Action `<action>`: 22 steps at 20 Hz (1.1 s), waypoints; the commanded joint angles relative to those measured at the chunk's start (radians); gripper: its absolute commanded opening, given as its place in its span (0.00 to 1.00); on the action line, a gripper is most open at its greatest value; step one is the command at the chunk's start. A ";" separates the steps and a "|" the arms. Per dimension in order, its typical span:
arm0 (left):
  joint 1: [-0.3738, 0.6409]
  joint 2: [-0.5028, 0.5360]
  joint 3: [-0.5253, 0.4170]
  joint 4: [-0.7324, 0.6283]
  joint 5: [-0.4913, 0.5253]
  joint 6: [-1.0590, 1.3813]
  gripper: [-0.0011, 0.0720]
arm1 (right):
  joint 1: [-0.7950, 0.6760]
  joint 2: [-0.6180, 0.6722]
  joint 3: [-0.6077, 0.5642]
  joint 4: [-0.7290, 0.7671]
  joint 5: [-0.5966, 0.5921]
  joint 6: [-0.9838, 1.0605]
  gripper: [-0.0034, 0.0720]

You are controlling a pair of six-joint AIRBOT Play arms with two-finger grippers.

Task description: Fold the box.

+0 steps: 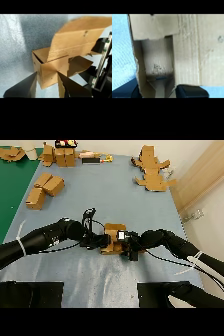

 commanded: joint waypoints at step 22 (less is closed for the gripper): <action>-0.130 -0.267 0.309 0.353 -0.258 -0.359 0.57 | 0.001 0.000 0.000 0.000 0.000 0.000 0.67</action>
